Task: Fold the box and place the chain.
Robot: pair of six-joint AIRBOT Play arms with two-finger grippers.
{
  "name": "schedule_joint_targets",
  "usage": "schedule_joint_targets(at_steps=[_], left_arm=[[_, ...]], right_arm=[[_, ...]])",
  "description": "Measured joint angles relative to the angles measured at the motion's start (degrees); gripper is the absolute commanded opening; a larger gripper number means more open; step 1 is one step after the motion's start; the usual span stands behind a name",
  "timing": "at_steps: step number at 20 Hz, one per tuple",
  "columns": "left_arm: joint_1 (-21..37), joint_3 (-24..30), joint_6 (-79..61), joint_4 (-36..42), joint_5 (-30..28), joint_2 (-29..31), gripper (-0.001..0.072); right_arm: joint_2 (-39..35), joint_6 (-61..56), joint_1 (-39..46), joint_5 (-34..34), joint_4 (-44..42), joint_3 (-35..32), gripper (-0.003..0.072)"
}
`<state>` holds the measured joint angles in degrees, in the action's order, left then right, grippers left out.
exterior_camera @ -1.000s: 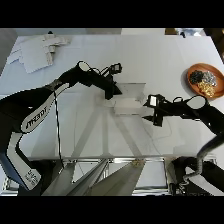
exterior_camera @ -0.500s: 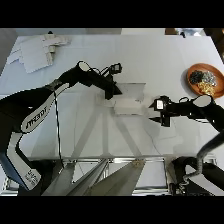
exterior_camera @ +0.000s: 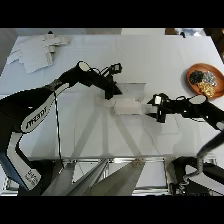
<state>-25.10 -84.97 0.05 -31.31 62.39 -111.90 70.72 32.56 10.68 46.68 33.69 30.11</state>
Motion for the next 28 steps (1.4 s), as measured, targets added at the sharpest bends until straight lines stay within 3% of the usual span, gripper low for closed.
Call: schedule_joint_targets(at_steps=[11,22,25,26,28], left_arm=[[0.0,0.0,0.0,0.0,0.0,0.0,0.0011],[0.0,0.0,0.02,0.0,0.0,0.0,0.0011],[0.0,0.0,0.0,0.0,0.0,0.0,0.0011],[0.0,0.0,0.02,0.0,-0.02,0.0,0.0011],[0.0,0.0,0.02,0.0,-0.07,0.0,0.0011]], right_arm=[[2.29,1.73,-2.29,-1.38,-10.12,0.0,0.055],[0.22,-9.66,-2.32,-7.23,-11.43,0.11,0.0548],[0.17,-10.75,-2.32,-7.63,-11.45,0.94,0.0517],[0.17,-10.95,-2.32,-7.65,-11.45,1.55,0.048],[0.17,-11.23,-2.32,-7.8,-11.41,3.06,0.0156]])
